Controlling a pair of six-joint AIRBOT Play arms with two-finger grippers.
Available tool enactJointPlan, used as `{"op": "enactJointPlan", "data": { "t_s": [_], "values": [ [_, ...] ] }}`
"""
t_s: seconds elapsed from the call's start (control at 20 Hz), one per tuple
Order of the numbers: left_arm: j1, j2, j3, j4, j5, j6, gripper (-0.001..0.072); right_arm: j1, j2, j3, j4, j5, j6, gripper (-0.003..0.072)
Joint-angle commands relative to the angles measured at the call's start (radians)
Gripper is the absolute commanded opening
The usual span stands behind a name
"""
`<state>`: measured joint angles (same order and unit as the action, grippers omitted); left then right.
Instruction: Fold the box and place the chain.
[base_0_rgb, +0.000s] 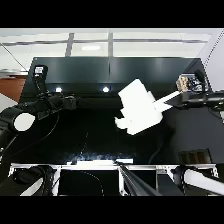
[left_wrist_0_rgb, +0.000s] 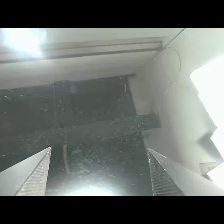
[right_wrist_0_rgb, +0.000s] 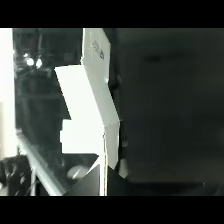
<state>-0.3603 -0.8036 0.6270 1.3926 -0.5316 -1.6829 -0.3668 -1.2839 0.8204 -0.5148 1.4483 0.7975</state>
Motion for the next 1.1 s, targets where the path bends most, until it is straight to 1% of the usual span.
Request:
{"op": "enactJointPlan", "data": {
  "t_s": [0.0, 0.15, 0.25, 0.4, 0.55, 0.65, 0.7, 0.75, 0.8, 0.9, 0.95, 1.05],
  "values": [
    [-0.002, -0.001, 0.000, -0.033, -0.002, 0.000, 0.0706, 0.176, 0.250, -0.237, 0.144, -0.288, -0.014, 0.0040],
    [-0.012, -0.004, 0.000, -0.068, -0.004, 0.000, 0.0706, 0.340, 0.420, -0.420, 0.228, -0.480, -0.058, 0.0040],
    [-0.030, -0.019, 0.000, -0.099, -0.021, -0.001, 0.0706, 0.444, 0.466, -0.486, 0.238, -0.563, -0.098, 0.0040],
    [-0.037, -0.065, 0.000, -0.194, -0.116, -0.001, 0.0706, 0.564, 0.465, -0.523, 0.217, -0.672, -0.113, 0.0040],
    [-0.021, -0.100, 0.000, -0.252, -0.225, -0.001, 0.0705, 0.644, 0.465, -0.528, 0.219, -0.780, -0.188, 0.0039],
    [0.022, -0.108, -0.001, -0.259, -0.307, 0.004, 0.0705, 0.663, 0.465, -0.528, 0.219, -0.806, -0.188, 0.0040],
    [0.053, -0.115, -0.006, -0.295, -0.349, 0.046, 0.0703, 0.668, 0.465, -0.528, 0.219, -0.802, -0.188, 0.0039],
    [0.090, -0.126, -0.022, -0.383, -0.391, 0.133, 0.0701, 0.672, 0.465, -0.528, 0.219, -0.800, -0.188, 0.0039],
    [0.125, -0.136, -0.046, -0.497, -0.409, 0.243, 0.0700, 0.673, 0.465, -0.528, 0.219, -0.800, -0.188, 0.0040],
    [0.202, -0.167, -0.106, -0.756, -0.422, 0.492, 0.0700, 0.673, 0.465, -0.528, 0.219, -0.800, -0.188, 0.0039],
    [0.235, -0.194, -0.127, -0.854, -0.439, 0.604, 0.0700, 0.673, 0.465, -0.528, 0.219, -0.798, -0.187, 0.0040],
    [0.240, -0.275, -0.130, -0.940, -0.472, 0.759, 0.0701, 0.673, 0.465, -0.528, 0.219, -0.793, -0.186, 0.0039]
  ]
}}
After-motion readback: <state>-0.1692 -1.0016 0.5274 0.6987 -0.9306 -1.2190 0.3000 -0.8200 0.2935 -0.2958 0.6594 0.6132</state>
